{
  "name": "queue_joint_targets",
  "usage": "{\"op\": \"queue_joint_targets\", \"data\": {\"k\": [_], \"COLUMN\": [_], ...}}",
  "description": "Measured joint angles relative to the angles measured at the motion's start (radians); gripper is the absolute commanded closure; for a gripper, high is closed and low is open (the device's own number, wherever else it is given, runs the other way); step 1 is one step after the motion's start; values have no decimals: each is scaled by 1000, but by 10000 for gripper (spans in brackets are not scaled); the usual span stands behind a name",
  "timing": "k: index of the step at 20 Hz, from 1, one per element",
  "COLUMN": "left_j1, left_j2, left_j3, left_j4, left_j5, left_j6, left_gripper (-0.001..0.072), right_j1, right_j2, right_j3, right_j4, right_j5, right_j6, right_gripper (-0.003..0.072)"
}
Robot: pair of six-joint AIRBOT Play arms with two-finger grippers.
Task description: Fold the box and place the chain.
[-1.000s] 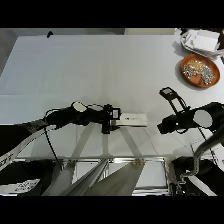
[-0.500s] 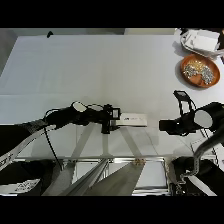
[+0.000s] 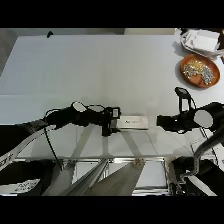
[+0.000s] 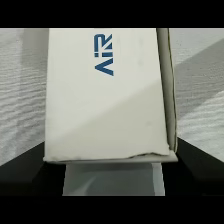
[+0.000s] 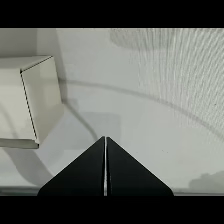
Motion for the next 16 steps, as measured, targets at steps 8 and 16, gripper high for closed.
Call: {"op": "queue_joint_targets", "data": {"k": [8,16], "left_j1": [121,588], "left_j2": [187,444], "left_j3": [0,0], "left_j4": [3,287], "left_j5": [122,187], "left_j6": [-170,-562], "left_gripper": [706,706], "right_j1": [0,0], "right_j2": [0,0], "right_j3": [0,0], "right_j4": [1,0], "right_j5": [-15,-26], "right_j6": [-5,-13], "right_gripper": [674,674]}}
